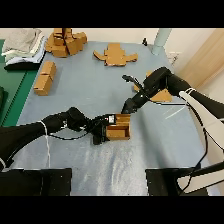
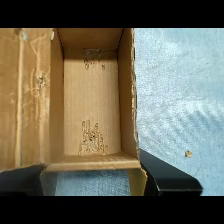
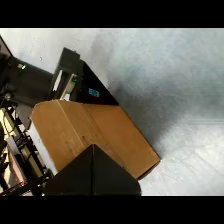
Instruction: Fold the box.
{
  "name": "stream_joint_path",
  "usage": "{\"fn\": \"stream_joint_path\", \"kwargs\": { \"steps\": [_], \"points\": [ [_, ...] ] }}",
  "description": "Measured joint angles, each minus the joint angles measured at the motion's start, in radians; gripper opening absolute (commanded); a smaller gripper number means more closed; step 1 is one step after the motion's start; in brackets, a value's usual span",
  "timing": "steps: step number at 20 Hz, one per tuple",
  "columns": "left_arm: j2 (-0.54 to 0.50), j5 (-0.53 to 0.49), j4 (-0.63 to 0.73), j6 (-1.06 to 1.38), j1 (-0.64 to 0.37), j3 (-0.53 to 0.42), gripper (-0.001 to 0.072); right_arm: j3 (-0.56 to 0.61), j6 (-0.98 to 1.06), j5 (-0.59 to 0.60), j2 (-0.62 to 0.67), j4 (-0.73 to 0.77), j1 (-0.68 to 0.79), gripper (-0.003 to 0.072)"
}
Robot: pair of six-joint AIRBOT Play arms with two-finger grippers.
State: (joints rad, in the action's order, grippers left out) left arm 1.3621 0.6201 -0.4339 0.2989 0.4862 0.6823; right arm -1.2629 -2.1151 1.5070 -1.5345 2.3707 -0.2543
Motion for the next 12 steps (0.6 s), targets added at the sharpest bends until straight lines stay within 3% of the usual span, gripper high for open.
{"fn": "stream_joint_path", "kwargs": {
  "steps": [12],
  "points": [
    [0.000,0.000,0.000,0.000,0.000,0.000,0.0527,0.325,-0.030,-0.331,0.281,-0.174,-0.187,0.0003]
  ]
}}
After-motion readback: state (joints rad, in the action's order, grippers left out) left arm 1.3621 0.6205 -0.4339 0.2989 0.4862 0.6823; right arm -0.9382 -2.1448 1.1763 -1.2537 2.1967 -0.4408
